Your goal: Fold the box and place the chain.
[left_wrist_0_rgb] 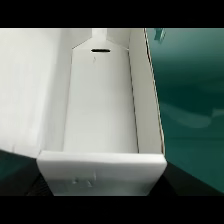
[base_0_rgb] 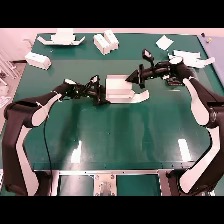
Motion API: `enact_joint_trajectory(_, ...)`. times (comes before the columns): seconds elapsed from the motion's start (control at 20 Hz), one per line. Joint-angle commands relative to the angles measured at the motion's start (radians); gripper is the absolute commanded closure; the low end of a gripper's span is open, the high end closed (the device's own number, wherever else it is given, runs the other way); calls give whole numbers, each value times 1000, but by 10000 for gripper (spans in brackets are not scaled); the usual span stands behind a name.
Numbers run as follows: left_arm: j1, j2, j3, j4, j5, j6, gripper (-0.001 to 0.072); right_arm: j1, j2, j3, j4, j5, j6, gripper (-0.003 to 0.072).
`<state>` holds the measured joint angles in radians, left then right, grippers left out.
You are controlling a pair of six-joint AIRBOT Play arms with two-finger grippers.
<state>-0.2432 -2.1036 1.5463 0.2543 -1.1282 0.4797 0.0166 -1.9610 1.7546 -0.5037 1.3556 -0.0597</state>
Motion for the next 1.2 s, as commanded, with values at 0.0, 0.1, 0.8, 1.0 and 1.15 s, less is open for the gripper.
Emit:
enact_joint_trajectory(0.0,1,1,0,0,2,0,173,-25,74,10,-63,21,58,681)
enact_joint_trajectory(0.1,1,1,0,0,2,0,173,-58,120,-16,-63,21,86,681)
enact_joint_trajectory(0.8,1,1,0,0,2,0,173,-122,390,-681,19,-376,-45,354)
enact_joint_trajectory(1.0,1,1,0,0,2,0,173,-122,374,-690,-11,-287,-200,354)
enact_joint_trajectory(1.15,1,1,0,0,2,0,173,-122,361,-689,-10,-268,-325,354)
